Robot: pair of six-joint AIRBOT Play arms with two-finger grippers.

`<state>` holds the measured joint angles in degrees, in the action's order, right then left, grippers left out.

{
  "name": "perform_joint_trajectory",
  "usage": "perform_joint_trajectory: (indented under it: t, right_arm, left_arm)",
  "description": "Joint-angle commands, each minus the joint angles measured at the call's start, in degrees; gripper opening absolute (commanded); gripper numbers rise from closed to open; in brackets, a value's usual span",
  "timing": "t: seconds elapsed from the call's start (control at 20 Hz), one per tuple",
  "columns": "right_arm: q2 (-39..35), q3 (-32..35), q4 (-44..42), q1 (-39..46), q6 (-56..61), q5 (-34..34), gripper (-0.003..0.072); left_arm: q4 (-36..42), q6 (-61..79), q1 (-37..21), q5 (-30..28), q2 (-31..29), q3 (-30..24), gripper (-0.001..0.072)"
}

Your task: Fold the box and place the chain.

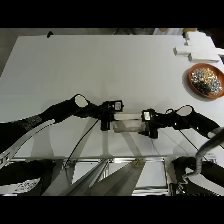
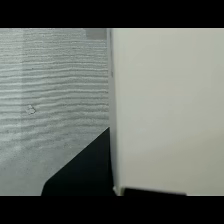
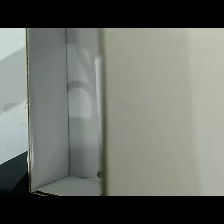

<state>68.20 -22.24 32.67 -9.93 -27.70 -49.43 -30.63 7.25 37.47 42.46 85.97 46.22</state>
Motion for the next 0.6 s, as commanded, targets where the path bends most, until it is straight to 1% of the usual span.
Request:
perform_joint_trajectory:
  t: [0.0, 0.1, 0.35, 0.4, 0.55]
  right_arm:
    - [-0.63, 0.00, 0.20, 1.68, -0.09, -1.60, 0.0677]
    - [-1.11, 0.00, 0.39, 2.58, -0.13, -1.79, 0.0690]
    - [-1.05, 0.94, -0.50, 2.60, -3.15, -1.60, 0.0690]
    - [-1.05, 1.14, -1.03, 2.60, -3.98, -1.55, 0.0686]
    - [-1.03, 1.20, -1.49, 2.01, -4.09, -0.83, 0.0646]
  left_arm:
    - [0.00, 0.02, 0.02, -0.02, 0.02, 0.00, 0.0012]
    - [-0.02, 0.02, 0.02, 0.00, 0.02, 0.00, 0.0012]
    - [0.00, 0.02, 0.02, 0.00, 0.02, 0.00, 0.0012]
    - [0.00, 0.02, 0.02, 0.00, 0.02, 0.00, 0.0012]
    - [0.00, 0.02, 0.02, 0.00, 0.02, 0.00, 0.0012]
